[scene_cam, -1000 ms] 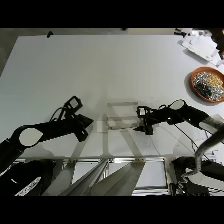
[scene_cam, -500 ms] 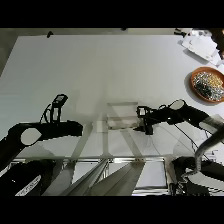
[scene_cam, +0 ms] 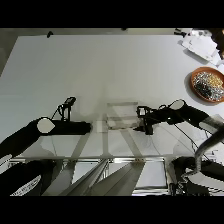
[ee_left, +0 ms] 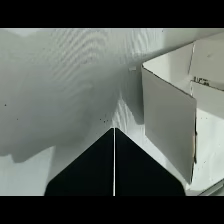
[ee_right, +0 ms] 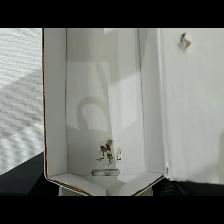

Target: Fold the box and place the chain.

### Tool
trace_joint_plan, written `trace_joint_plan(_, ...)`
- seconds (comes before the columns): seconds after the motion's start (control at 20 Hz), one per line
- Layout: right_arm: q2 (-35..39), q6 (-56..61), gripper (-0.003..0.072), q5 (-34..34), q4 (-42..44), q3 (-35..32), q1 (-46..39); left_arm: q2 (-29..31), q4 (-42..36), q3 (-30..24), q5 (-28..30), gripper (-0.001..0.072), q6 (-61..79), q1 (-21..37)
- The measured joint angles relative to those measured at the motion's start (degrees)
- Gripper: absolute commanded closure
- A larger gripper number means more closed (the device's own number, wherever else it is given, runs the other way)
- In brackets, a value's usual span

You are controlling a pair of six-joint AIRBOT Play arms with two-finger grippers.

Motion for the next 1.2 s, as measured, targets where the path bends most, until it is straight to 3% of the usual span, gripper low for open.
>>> trace_joint_plan(0.4,0.0,0.0,0.0280,0.0,0.0,0.0,0.0,-1.7,-5.6,0.1,2.3,0.0709,3.1,0.0)
trace_joint_plan(0.85,0.0,0.0,0.0280,0.0,0.0,0.0,0.0,-7.4,-6.4,4.4,1.4,0.0708,5.8,-3.9)
trace_joint_plan(1.2,0.0,0.0,0.0280,0.0,0.0,0.0,0.0,-7.8,-6.6,5.6,-0.5,0.0700,7.7,-4.9)
